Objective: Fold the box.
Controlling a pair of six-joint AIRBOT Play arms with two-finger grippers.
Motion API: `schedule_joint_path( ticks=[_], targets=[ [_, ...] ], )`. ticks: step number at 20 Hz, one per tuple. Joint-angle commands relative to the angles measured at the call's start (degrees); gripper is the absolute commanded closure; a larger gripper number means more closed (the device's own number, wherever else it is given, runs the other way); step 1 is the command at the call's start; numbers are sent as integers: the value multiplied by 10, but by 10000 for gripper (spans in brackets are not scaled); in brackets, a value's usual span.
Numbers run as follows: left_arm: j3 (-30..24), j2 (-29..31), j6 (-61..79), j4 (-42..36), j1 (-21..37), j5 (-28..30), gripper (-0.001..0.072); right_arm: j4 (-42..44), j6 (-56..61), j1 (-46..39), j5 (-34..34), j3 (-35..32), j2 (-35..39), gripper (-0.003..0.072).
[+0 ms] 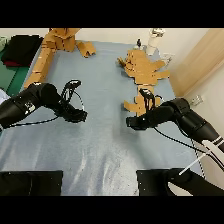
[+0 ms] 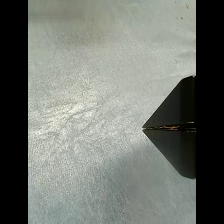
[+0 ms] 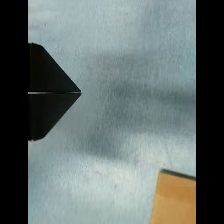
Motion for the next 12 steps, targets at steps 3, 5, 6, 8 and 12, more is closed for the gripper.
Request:
schedule_joint_path(
  ticks=[3,5,6,8,12],
  targets=[
    [0,0,0,0,0,0,699,3,14,8,9,-1,-4,673],
    [0,0,0,0,0,0,699,-19,15,-30,-12,5,-5,578],
    [0,0,0,0,0,0,699,-45,15,-63,-29,11,-5,564],
    [0,0,0,0,0,0,699,-117,7,-160,-59,29,-7,438],
    [0,0,0,0,0,1,699,-198,-115,-399,10,70,-14,262]
  ],
)
